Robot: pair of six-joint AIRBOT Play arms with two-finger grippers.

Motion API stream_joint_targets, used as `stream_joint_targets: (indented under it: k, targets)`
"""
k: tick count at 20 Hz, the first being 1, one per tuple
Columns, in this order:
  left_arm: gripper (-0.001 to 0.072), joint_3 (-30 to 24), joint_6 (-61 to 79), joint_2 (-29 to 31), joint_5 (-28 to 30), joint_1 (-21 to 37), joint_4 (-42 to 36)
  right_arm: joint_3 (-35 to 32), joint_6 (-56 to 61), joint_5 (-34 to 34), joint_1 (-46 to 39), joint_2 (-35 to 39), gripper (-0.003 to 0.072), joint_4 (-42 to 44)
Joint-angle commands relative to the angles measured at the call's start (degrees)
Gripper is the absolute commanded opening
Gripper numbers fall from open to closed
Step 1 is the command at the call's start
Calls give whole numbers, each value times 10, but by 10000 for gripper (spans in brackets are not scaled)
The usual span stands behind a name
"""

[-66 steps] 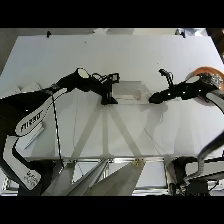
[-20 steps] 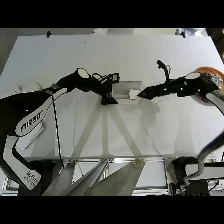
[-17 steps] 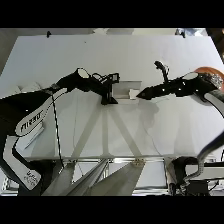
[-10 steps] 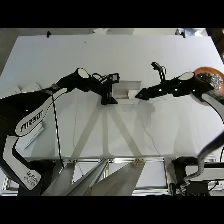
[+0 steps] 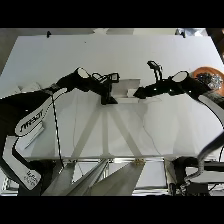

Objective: Fold the box and place the chain.

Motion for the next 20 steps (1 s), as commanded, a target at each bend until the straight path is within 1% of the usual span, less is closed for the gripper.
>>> stream_joint_targets:
  k: [1,5,8,9,11,13,16,17,19,20]
  targets:
    - [419,1,2,0,0,0,0,0,49,-21,5,0,336,-58]
    - [419,1,2,0,0,0,0,0,66,-21,5,0,329,-61]
    - [419,1,2,0,0,-1,0,0,84,-28,5,4,311,-68]
    - [419,1,2,0,0,0,0,1,92,-31,5,9,293,-69]
    - [419,1,2,0,0,0,0,1,104,-42,5,21,288,-85]
    - [419,1,2,0,0,0,0,1,141,-47,9,38,287,-124]
    - [419,1,2,0,0,0,0,3,204,-45,31,52,287,-210]
    - [419,1,2,0,0,0,0,5,215,-41,45,52,305,-229]
    - [419,1,2,0,0,-1,0,5,215,-42,72,52,422,-230]
    - [419,1,2,0,0,0,0,5,215,-44,85,52,422,-231]
